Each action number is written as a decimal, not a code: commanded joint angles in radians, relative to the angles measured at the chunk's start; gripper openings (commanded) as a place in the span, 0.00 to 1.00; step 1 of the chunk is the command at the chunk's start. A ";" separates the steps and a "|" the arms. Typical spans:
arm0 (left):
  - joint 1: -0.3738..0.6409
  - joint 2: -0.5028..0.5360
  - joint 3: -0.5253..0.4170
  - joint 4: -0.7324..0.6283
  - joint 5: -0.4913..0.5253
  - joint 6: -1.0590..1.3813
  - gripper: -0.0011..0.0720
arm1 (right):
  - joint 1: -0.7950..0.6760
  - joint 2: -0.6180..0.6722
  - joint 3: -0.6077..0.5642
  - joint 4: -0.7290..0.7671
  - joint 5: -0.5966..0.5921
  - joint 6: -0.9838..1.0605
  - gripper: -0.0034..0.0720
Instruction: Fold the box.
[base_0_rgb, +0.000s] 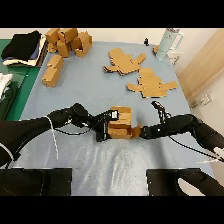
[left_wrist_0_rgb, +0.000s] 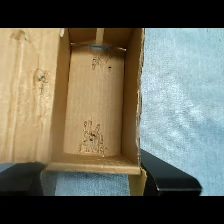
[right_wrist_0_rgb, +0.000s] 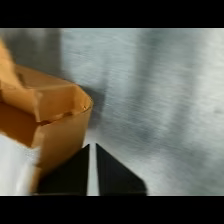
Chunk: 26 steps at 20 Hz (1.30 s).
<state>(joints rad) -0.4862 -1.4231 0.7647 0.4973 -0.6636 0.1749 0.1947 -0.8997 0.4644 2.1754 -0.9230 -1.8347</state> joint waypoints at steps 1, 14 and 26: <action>0.000 0.000 0.001 0.000 0.000 0.000 0.63 | 0.040 0.005 0.045 0.032 0.006 -0.014 0.54; 0.000 0.000 0.001 0.000 0.000 0.000 0.63 | 0.086 -0.048 0.073 0.033 0.055 0.037 0.73; 0.000 0.000 0.001 0.000 0.000 0.000 0.63 | 0.554 -0.337 0.381 -0.658 -0.084 0.904 0.73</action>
